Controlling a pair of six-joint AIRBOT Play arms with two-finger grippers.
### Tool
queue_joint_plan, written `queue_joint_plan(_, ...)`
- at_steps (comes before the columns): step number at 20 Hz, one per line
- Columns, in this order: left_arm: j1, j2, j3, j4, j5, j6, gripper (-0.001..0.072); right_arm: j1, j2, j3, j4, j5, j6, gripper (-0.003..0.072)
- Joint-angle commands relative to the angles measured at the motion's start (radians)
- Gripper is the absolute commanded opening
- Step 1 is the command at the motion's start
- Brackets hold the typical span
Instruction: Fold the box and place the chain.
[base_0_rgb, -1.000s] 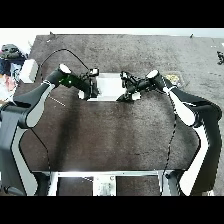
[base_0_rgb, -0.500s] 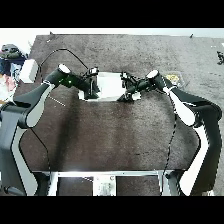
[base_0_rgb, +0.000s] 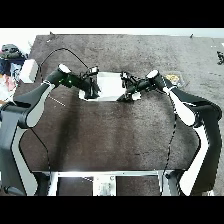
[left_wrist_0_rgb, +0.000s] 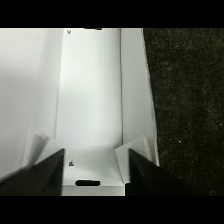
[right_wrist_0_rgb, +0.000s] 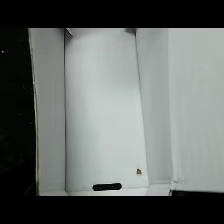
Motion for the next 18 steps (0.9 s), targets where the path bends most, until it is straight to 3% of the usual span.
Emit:
queue_joint_plan(1, 0.013, 0.000, 0.000, 0.057, -0.009, -0.032, 0.0292, 0.001, -0.001, 0.001, 0.000, 0.001, -0.002, 0.0466)
queue_joint_plan(2, 0.026, 0.000, 0.000, 0.063, -0.028, -0.046, 0.0223, 0.001, -0.001, 0.001, 0.000, 0.000, -0.002, 0.0467)
queue_joint_plan(4, 0.055, 0.004, 0.000, 0.058, -0.084, -0.055, 0.0219, 0.001, -0.001, 0.001, 0.000, 0.001, -0.002, 0.0467)
queue_joint_plan(5, 0.067, 0.009, 0.003, 0.058, -0.116, -0.072, 0.0007, 0.001, -0.001, 0.001, 0.000, 0.001, -0.002, 0.0467)
queue_joint_plan(10, 0.085, 0.076, 0.040, 0.043, -0.191, -0.262, 0.0006, 0.001, -0.001, 0.001, 0.000, 0.000, -0.002, 0.0467)
queue_joint_plan(14, 0.111, 0.218, 0.005, 0.021, -0.032, -0.561, 0.0006, 0.001, -0.001, 0.000, 0.000, 0.001, -0.002, 0.0466)
queue_joint_plan(18, 0.205, 0.336, -0.127, 0.011, 0.087, -0.770, 0.0006, 0.001, -0.001, 0.001, 0.000, 0.000, -0.002, 0.0467)
